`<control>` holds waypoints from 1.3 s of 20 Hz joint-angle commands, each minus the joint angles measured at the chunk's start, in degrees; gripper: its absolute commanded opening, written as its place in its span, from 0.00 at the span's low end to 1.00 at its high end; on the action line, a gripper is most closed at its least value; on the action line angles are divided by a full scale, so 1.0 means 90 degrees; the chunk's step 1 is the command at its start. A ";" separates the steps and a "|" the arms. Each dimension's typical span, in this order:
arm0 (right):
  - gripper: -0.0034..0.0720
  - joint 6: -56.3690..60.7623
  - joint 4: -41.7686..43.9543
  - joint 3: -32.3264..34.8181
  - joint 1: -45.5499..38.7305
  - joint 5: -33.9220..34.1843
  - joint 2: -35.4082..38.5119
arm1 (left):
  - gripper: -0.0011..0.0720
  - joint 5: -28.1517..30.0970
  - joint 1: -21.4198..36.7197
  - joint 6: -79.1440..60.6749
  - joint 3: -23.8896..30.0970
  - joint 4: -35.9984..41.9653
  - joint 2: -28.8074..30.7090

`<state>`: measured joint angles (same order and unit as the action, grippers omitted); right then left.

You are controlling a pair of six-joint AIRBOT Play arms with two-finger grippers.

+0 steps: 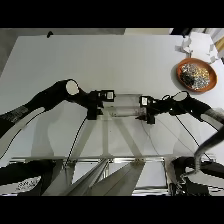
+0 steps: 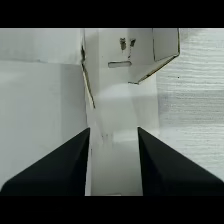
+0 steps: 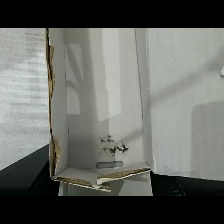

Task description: Fold the box and place the chain.

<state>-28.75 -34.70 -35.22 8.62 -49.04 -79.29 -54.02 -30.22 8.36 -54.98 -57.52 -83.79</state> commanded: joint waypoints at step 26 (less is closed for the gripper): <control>0.65 0.0002 0.0002 0.0000 0.0000 -0.0002 0.0000 | 0.09 0.1239 -0.0704 -0.1372 0.0022 0.1032 -0.0175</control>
<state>-28.75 -34.72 -35.22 8.60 -49.06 -79.29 -44.99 -36.03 -4.03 -54.78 -49.17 -85.30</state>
